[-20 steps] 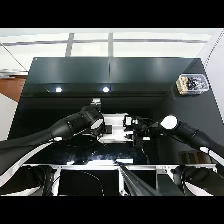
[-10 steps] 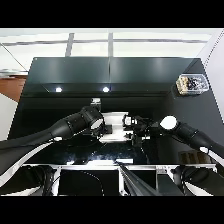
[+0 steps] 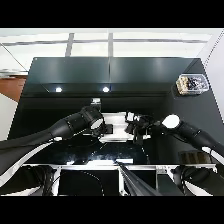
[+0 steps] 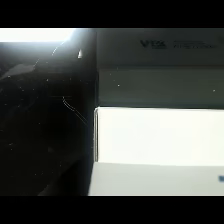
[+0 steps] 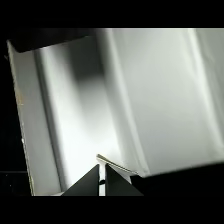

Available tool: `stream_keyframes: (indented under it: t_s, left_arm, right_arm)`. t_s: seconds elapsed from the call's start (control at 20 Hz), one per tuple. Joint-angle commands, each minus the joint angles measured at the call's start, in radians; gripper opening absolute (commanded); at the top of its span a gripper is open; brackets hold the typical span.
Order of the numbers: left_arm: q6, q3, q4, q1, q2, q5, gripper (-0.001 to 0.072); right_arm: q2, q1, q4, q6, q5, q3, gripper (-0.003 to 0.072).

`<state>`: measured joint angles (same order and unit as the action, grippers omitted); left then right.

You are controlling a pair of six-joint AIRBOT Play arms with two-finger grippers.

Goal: Fold the box and place the chain.

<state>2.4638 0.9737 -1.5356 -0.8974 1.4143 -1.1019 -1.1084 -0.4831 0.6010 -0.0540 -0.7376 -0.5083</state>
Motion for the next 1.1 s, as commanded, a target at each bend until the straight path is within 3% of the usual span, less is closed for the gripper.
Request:
stream_keyframes:
  t_s: [0.0, 0.25, 0.4, 0.55, 0.65, 0.8, 0.9, 1.05]
  left_arm:
    - [-0.003, 0.000, -0.005, 0.000, 0.000, 0.000, 0.0027]
    - [-0.003, 0.000, -0.005, 0.000, 0.000, 0.000, 0.0028]
    - [-0.003, 0.000, -0.005, 0.000, 0.000, 0.000, 0.0027]
    - [-0.003, 0.000, -0.005, 0.000, 0.000, 0.000, 0.0028]
    - [-0.003, 0.000, -0.005, 0.000, 0.000, 0.000, 0.0028]
    - [-0.003, 0.000, -0.005, 0.000, 0.000, 0.000, 0.0028]
    - [-0.003, 0.000, -0.005, 0.000, 0.000, 0.000, 0.0027]
    - [-0.003, 0.000, -0.005, 0.000, 0.000, 0.000, 0.0027]
  right_arm:
    - [0.064, 0.102, 0.023, -0.139, -0.096, -0.001, 0.0046]
    - [0.167, 0.409, 0.197, -0.589, -0.228, -0.002, 0.0045]
    - [0.157, 0.605, 0.291, -0.980, -0.228, 0.002, 0.0037]
    - [0.092, 0.711, 0.293, -1.103, -0.308, 0.002, 0.0037]
    - [0.002, 0.705, 0.262, -1.114, -0.361, 0.002, 0.0037]
    - [-0.141, 0.637, 0.099, -1.065, -0.393, 0.002, 0.0038]
    - [-0.214, 0.574, 0.093, -1.057, -0.426, 0.002, 0.0038]
    - [-0.262, 0.444, 0.006, -0.986, -0.447, 0.002, 0.0039]
